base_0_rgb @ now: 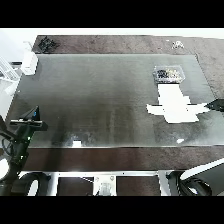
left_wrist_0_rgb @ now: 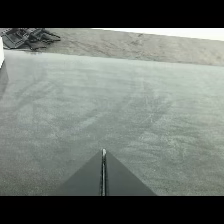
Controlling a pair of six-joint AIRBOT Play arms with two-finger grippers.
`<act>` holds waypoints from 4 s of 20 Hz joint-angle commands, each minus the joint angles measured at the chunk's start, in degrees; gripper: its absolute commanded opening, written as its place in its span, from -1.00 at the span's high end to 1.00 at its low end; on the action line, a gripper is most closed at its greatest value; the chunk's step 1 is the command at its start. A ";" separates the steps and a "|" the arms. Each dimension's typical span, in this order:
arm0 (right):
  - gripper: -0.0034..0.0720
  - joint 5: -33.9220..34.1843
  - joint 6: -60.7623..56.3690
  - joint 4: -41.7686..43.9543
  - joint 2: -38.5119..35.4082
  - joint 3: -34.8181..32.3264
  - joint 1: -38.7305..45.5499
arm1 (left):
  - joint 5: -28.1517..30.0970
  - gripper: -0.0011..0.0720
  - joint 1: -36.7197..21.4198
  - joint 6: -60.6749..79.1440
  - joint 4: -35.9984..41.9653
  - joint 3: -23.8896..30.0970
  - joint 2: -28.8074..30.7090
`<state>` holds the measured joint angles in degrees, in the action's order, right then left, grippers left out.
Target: Fold the box and place the chain.
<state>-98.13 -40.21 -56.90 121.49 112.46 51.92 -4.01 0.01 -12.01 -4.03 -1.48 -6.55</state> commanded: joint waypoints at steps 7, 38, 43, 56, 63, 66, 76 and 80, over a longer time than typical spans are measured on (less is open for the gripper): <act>-0.06 -4.44 0.20 5.03 1.38 -0.94 -3.06 | 0.00 0.90 0.04 0.02 -0.02 0.02 0.00; 0.88 -7.43 -1.55 11.47 3.41 -9.55 -15.89 | 0.02 0.90 0.04 0.02 -0.02 0.02 0.00; 0.90 -7.32 -0.90 13.66 -5.33 -15.85 -18.14 | 0.00 0.90 0.04 0.02 -0.02 0.02 0.00; 0.89 27.39 -1.44 34.95 -25.20 -41.42 -44.52 | 0.02 0.90 0.04 0.02 -0.02 0.02 0.00; 0.90 32.30 -4.44 34.62 -18.47 -38.95 -48.74 | 0.07 0.90 0.04 0.02 -0.02 0.02 0.00; 0.90 33.31 -7.02 31.74 -16.92 -37.53 -48.74 | 0.22 0.90 0.04 0.02 -0.02 -0.02 0.00; 0.89 33.83 -7.63 31.15 -15.61 -35.63 -48.76 | -1.31 -0.65 0.04 0.26 -0.02 -0.02 -0.11; 0.89 33.81 -7.61 31.15 -15.61 -35.58 -49.05 | -2.01 -0.71 0.04 1.90 -0.07 -1.01 -0.31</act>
<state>-64.34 -47.68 -25.71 105.86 76.77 3.11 -5.23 0.01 -11.53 -4.05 -1.87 -6.74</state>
